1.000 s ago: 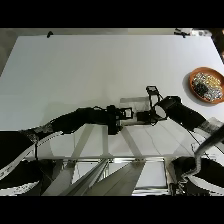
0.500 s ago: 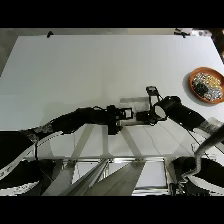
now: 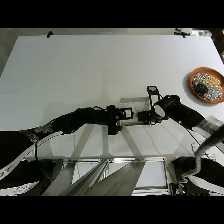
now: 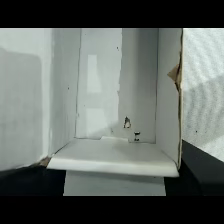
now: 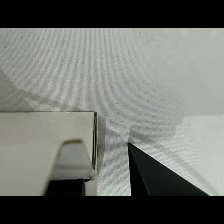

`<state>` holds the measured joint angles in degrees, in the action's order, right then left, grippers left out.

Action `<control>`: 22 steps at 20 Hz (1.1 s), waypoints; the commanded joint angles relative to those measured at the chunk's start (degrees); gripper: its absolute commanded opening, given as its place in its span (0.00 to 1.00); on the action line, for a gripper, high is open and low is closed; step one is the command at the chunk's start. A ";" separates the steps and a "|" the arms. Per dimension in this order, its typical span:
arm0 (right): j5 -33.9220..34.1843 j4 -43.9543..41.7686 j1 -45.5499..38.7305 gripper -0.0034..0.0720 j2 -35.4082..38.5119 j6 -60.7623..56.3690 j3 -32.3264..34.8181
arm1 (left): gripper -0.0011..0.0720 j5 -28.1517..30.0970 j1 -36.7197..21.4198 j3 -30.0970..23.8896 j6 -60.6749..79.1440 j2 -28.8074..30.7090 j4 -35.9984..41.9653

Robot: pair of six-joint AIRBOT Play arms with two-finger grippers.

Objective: Fold the box and place the chain.

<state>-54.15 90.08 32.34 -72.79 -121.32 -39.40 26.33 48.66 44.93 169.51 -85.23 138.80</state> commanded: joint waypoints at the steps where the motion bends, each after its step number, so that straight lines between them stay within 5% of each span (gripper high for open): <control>1: 0.61 -0.50 0.04 0.52 1.88 0.28 0.00 | 0.20 0.00 0.00 -0.02 0.00 0.04 0.00; 4: -0.52 -0.09 0.02 0.56 6.25 2.64 0.00 | 0.20 0.02 0.00 -0.02 0.00 0.04 0.00; 6: -2.03 0.79 0.02 0.70 9.97 3.37 0.00 | 0.20 0.00 0.00 -0.02 0.00 0.04 0.00; 14: -8.63 16.96 -5.33 0.68 30.29 6.12 0.00 | 0.20 0.00 0.00 -0.02 0.00 0.04 0.00; 17: -5.68 28.44 -15.23 0.67 35.71 8.92 -0.02 | 0.20 0.02 0.00 -0.02 0.00 0.04 0.00; 22: 5.35 19.08 -44.89 0.67 23.15 24.57 -7.34 | 0.20 0.00 0.00 -0.02 0.00 0.04 0.00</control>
<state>-54.52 112.86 2.07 -43.72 -105.71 -42.37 26.30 48.66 44.93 169.51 -85.23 138.82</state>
